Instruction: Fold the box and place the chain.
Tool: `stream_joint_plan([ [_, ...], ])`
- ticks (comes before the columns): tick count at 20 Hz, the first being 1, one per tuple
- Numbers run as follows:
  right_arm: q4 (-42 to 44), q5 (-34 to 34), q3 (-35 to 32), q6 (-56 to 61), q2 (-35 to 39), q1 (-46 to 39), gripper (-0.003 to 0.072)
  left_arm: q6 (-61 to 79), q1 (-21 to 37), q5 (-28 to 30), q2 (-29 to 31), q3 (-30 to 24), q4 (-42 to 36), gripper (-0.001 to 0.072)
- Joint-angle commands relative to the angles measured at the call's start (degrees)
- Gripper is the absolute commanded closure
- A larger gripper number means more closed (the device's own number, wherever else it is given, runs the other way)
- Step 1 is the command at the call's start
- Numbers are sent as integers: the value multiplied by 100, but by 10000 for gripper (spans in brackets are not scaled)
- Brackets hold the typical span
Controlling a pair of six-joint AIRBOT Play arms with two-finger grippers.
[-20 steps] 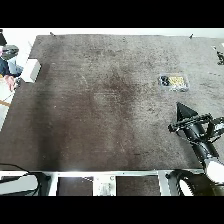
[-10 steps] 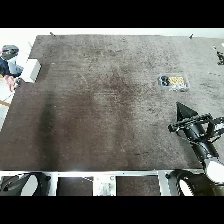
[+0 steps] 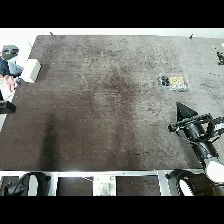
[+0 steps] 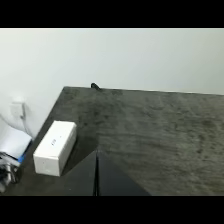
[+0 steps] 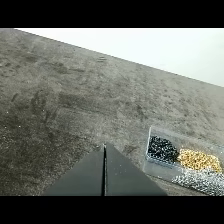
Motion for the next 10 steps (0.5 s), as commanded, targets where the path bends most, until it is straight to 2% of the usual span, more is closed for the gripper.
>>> stream_joint_plan([
  [1, 2, 0, -2, 0, 4, -2, 679, -177, -105, 122, 356, -603, -535, 706],
  [3, 2, 2, -2, 0, 4, -2, 679, 120, -514, 164, 356, -697, -579, 705],
  [5, 0, 0, -2, 2, 4, -2, 679, 356, -1185, 264, 356, -697, -579, 705],
  [7, 0, 2, -2, 0, 4, -2, 679, 1244, -1843, 369, 356, -697, -575, 705],
  [10, 0, 0, -2, 0, 4, -2, 679, 1344, -2256, 1156, 356, -697, -579, 703],
])
